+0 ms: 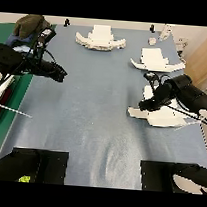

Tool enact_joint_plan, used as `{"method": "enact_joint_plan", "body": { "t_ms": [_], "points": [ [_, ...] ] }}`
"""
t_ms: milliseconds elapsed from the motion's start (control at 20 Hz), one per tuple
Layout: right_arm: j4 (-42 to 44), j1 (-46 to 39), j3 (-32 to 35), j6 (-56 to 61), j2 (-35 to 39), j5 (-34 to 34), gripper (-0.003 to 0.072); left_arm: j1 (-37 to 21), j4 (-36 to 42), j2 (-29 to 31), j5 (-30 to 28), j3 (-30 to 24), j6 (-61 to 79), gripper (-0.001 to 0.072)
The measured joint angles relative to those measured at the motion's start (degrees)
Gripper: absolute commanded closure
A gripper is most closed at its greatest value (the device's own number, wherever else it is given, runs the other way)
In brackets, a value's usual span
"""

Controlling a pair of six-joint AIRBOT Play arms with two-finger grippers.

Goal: Fold the box.

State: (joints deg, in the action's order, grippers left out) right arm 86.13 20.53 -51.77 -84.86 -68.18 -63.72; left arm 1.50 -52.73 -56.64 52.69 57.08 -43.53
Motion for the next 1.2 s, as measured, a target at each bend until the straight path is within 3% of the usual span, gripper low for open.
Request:
{"method": "enact_joint_plan", "body": {
  "t_ms": [750,1050,1100,1150,1200],
  "points": [
    [0.09,0.0,0.0,0.0,0.0,0.0,0.0684,0.0,-0.02,0.0,0.0,0.02,0.0,0.0695],
    [9.44,0.02,-0.15,4.63,-0.02,1.05,0.0684,0.0,2.29,-0.02,-0.17,0.0,0.0,0.0695],
    [10.47,-0.22,-0.7,6.8,-0.02,1.51,0.0637,0.0,4.0,0.0,-0.26,0.0,-0.07,0.0694],
    [10.67,-0.83,-1.66,9.01,-0.04,1.49,0.0506,0.02,5.86,-0.02,-0.31,0.0,-0.59,0.0694],
    [9.81,-2.1,-3.26,11.13,-0.04,0.79,0.0441,0.09,7.54,-0.07,-0.61,0.0,-1.25,0.0694]
  ]
}}
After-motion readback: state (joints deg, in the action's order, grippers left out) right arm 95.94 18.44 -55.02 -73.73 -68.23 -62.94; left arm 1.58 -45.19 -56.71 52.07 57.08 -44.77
